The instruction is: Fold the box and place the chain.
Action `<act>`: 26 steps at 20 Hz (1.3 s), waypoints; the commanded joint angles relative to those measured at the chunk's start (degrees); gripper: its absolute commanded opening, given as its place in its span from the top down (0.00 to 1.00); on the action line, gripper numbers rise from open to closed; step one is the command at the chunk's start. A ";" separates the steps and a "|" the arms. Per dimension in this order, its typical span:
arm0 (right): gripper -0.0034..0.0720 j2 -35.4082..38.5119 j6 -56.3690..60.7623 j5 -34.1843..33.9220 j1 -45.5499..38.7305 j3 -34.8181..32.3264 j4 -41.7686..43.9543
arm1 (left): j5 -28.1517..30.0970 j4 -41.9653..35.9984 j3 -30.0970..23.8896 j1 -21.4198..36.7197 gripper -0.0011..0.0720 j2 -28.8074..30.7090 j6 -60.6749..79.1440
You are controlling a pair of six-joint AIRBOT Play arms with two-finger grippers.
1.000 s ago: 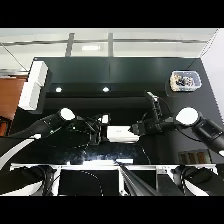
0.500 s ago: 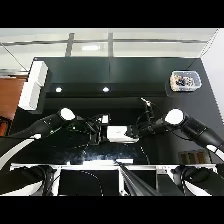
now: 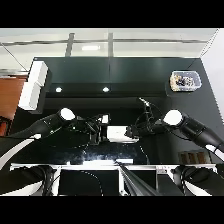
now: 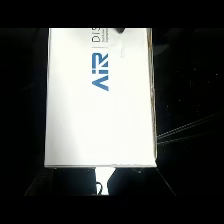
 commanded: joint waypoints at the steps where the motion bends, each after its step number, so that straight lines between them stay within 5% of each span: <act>1: 0.94 0.22 -0.09 0.00 -0.04 0.70 1.55 | 0.00 0.00 0.04 -0.04 0.34 -0.04 0.00; 12: 0.94 3.17 -0.28 4.42 0.61 3.96 1.95 | -0.02 -0.02 0.04 -0.02 0.34 -0.04 -0.02; 14: 0.94 4.00 -0.26 5.55 -3.74 4.37 -1.49 | -0.50 0.00 0.04 -0.02 0.32 0.02 -0.09; 16: 0.94 7.06 -0.26 8.31 -9.88 5.29 -3.48 | -0.96 1.92 0.07 0.09 0.01 1.14 -0.02; 22: 0.94 19.26 0.24 19.06 -28.68 9.38 -14.97 | -1.40 13.99 0.20 0.24 0.00 10.82 -13.05; 26: 0.94 21.07 0.13 20.48 -36.00 9.38 -15.91 | -3.21 11.91 0.24 -0.92 0.01 15.50 -16.13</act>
